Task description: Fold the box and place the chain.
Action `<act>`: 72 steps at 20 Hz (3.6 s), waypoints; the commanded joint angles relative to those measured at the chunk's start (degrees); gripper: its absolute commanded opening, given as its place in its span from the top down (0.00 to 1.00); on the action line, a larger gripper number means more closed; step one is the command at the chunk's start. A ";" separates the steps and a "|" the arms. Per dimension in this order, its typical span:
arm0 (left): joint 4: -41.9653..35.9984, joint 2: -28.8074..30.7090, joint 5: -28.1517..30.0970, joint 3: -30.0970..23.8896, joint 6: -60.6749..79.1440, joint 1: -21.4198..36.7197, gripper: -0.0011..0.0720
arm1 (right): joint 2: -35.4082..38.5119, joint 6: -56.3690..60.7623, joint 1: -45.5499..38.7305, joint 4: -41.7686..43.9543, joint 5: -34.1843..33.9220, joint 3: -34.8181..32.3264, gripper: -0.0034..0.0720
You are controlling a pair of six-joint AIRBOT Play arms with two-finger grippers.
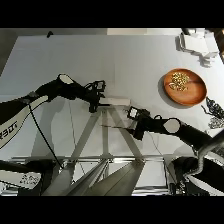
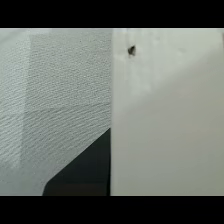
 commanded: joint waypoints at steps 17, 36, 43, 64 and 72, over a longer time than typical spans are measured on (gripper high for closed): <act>0.00 -0.04 0.00 -0.02 0.00 -0.04 0.97 | -3.98 -0.50 -6.23 -3.26 6.34 5.79 0.07; -0.07 -0.04 0.00 -0.02 0.00 -0.04 0.97 | -6.80 -34.80 -16.11 13.03 12.02 8.31 0.07; -0.09 -0.04 0.00 -0.02 0.00 -0.04 0.97 | 3.58 -34.49 -16.09 4.48 13.18 0.70 0.07; -0.09 -0.04 0.00 -0.02 0.00 -0.04 0.97 | -2.75 -35.15 -10.23 28.83 3.65 -1.68 0.02; -0.09 -0.04 0.00 -0.02 0.00 -0.04 0.97 | -2.78 -36.33 -10.36 29.86 3.58 -1.40 0.04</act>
